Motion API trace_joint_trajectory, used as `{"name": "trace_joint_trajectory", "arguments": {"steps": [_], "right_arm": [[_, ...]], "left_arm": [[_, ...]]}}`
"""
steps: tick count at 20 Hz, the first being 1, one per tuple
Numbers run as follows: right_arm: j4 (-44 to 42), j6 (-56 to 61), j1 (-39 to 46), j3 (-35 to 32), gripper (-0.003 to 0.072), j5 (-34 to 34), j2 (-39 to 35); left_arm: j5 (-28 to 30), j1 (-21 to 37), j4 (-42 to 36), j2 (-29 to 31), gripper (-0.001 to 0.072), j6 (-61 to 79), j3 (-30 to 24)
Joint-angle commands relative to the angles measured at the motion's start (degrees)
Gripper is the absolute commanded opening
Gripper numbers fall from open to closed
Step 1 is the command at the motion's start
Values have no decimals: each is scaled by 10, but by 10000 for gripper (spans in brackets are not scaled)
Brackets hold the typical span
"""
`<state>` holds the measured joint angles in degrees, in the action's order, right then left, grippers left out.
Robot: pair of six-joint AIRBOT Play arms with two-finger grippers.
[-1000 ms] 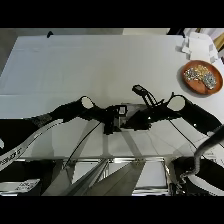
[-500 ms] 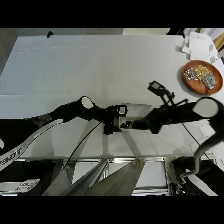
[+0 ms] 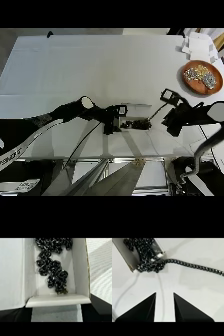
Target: Fold the box and place the chain.
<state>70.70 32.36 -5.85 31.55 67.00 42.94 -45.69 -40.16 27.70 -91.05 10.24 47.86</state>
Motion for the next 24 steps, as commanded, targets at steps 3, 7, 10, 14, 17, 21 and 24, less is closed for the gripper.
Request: {"name": "trace_joint_trajectory", "arguments": {"steps": [3,7,10,14,17,21,24], "right_arm": [[-35,-219,6,-108,277,-156,2],[-166,-374,5,-157,276,-197,3],[-181,-402,6,-165,276,-202,7],[-219,-409,5,-165,276,-216,19],[-229,-421,5,-165,275,-214,37],[-227,-421,5,-165,275,-211,38],[-227,-421,5,-165,273,-201,38]], "left_arm": [[0,1,0,0,69,0,0],[0,1,0,0,69,0,0],[0,1,0,0,69,0,0],[0,1,0,0,69,0,0],[0,1,0,0,69,0,0],[0,1,0,0,69,0,0],[0,1,0,0,69,0,0]]}}
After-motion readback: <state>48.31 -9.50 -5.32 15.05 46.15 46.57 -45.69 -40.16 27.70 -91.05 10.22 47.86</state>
